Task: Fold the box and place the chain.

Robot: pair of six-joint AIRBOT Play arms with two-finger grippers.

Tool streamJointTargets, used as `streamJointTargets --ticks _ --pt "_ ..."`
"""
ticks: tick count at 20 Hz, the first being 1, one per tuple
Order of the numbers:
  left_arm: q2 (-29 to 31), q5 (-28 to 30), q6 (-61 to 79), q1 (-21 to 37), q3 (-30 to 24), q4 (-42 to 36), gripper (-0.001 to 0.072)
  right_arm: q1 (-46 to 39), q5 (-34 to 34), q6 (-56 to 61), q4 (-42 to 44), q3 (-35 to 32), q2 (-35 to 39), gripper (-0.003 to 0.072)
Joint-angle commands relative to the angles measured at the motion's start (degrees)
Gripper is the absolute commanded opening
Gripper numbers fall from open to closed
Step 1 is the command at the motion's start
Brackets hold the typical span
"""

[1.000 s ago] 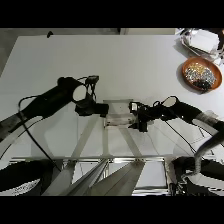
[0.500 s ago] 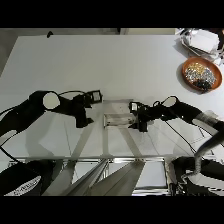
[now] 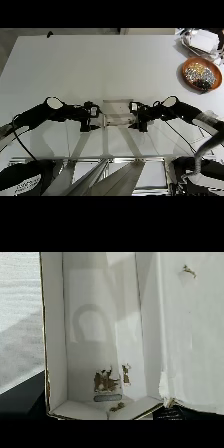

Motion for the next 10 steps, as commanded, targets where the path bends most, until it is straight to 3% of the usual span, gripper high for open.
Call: streamJointTargets --ticks 1,10 --pt "-2.1 0.1 3.8 0.2 -0.3 -3.7 0.0709 0.0 0.0 0.0 0.0 0.0 0.0 0.0403" --pt "-3.5 0.1 3.1 0.0 -0.3 -8.8 0.0709 0.0 0.0 0.0 0.0 0.0 0.0 0.0403"
